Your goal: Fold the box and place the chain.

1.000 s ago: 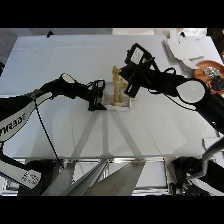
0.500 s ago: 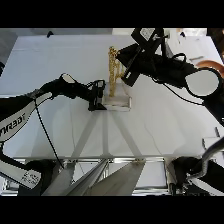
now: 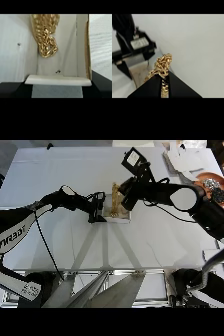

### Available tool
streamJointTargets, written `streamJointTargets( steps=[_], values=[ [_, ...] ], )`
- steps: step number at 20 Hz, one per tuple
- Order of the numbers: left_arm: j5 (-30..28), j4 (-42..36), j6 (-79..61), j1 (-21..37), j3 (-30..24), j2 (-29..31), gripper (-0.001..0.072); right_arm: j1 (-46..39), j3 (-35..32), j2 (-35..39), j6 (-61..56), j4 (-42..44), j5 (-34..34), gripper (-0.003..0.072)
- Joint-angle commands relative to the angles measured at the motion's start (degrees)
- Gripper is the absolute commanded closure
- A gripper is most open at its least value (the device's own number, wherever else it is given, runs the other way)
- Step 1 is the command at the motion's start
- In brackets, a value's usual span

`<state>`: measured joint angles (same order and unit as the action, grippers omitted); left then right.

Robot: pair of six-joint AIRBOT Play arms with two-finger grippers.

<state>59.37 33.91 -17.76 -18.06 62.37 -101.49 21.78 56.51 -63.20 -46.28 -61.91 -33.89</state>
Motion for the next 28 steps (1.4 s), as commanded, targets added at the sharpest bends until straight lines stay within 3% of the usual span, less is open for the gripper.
streamJointTargets(
  steps=[1,7,8,9,10,17,19,22,28],
  values=[
    [0.00,0.00,-0.02,0.00,-0.02,0.02,0.0298,0.00,-5.73,-0.48,-3.65,-2.75,-0.70,0.0676],
    [0.00,0.00,-0.02,0.00,-0.02,0.02,0.0298,0.00,-9.20,-4.83,-3.67,-2.43,0.17,0.0660],
    [0.00,-0.02,-0.02,0.00,-0.02,0.02,0.0298,0.00,-9.22,-5.86,-3.69,-2.23,0.17,0.0538],
    [-0.02,0.00,-0.02,0.00,-0.02,0.02,0.0298,0.00,-9.22,-6.56,-4.33,-2.10,0.17,0.0357],
    [0.00,0.00,-0.02,0.00,-0.02,0.02,0.0298,0.00,-9.20,-6.69,-5.16,-2.12,0.17,0.0325],
    [-0.02,0.00,-0.02,0.00,-0.02,0.02,0.0297,0.00,-8.11,-2.99,-5.79,-1.14,-1.05,0.0329],
    [0.00,0.00,-0.02,0.00,-0.02,0.02,0.0298,-0.02,-3.63,-2.19,-5.77,-1.55,-5.09,0.0387],
    [0.00,-0.02,-0.02,0.00,-0.02,0.02,0.0298,-1.22,6.23,-4.61,-6.19,-2.69,-9.16,0.0394],
    [0.00,-0.02,0.00,0.00,-0.02,0.02,0.0298,-10.19,19.61,-18.78,-18.53,-2.78,-11.17,0.0394]
  ],
)
